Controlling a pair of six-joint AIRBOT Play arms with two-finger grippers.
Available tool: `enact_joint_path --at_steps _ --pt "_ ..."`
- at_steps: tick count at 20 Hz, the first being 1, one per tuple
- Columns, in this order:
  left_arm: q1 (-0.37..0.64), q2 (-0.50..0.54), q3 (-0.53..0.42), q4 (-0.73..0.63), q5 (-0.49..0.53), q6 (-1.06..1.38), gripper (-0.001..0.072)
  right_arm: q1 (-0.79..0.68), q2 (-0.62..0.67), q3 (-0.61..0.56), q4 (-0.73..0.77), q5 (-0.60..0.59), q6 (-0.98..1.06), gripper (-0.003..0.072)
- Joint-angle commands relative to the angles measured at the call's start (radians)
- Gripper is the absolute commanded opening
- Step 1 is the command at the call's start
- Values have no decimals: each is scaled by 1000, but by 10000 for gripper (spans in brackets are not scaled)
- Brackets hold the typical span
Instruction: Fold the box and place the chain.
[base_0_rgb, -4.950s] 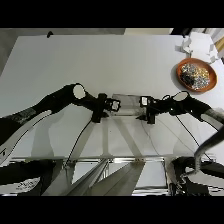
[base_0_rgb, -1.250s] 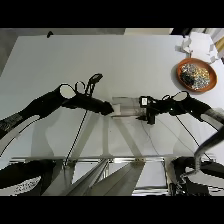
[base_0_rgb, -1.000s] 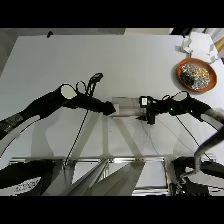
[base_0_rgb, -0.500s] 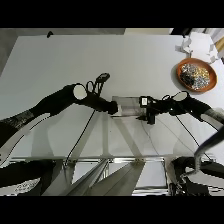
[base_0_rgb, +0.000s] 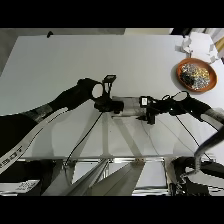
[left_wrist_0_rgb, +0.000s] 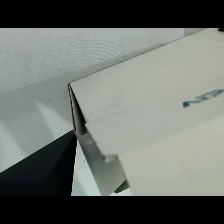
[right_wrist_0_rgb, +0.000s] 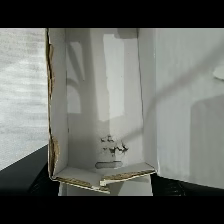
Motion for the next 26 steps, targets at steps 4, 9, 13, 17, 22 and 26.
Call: enact_joint_path --at_steps 4,9,13,17,22,26 --pt "-13 -97 155 77 -188 -268 426 0 0 0 0 0 0 457" --pt "-48 -131 159 159 -187 -353 385 0 0 0 0 0 0 457" --pt "-64 -152 159 166 -176 -392 379 0 0 0 0 0 0 457" --pt "-70 -166 159 168 -175 -403 328 0 0 0 0 0 0 457" --pt "-70 -167 159 169 -167 -414 97 0 0 0 0 0 0 457" --pt "-71 -167 159 169 -168 -413 1 0 0 0 0 0 0 457"
